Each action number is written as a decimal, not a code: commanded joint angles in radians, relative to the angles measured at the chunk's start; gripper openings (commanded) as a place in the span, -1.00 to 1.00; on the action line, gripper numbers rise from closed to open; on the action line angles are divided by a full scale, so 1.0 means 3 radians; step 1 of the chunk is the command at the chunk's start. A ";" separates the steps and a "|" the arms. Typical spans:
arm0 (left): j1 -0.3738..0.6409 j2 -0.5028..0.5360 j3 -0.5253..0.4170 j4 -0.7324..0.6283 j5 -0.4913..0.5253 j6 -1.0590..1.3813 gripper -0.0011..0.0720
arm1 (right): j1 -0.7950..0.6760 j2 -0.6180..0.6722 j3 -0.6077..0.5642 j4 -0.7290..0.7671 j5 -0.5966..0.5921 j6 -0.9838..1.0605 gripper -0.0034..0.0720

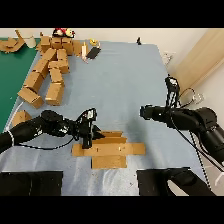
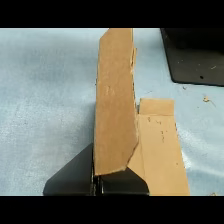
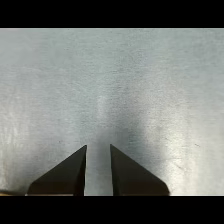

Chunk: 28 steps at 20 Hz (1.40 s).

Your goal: Fold the box.

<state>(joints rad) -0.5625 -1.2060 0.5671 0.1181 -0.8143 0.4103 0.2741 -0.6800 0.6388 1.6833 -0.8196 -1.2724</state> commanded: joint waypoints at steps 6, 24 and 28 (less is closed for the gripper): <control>0.0003 0.0001 -0.0010 0.0149 -0.0158 -0.0323 -0.94 | 0.0001 -0.0001 -0.0018 0.0003 0.0037 0.0000 -0.32; -0.0038 -0.0244 0.0196 0.0089 0.0173 -0.0160 -0.94 | 0.0001 -0.0001 -0.0018 0.0114 0.0116 0.0000 -0.32; -0.0037 -0.0261 0.0169 0.0144 0.0130 -0.0240 -0.94 | 0.0008 -0.0001 -0.0018 0.0131 0.0112 0.0000 -0.32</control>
<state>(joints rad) -0.5728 -1.2766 0.6224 0.1459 -0.7593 0.3546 0.2741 -0.6800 0.6338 1.7115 -0.7864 -1.2724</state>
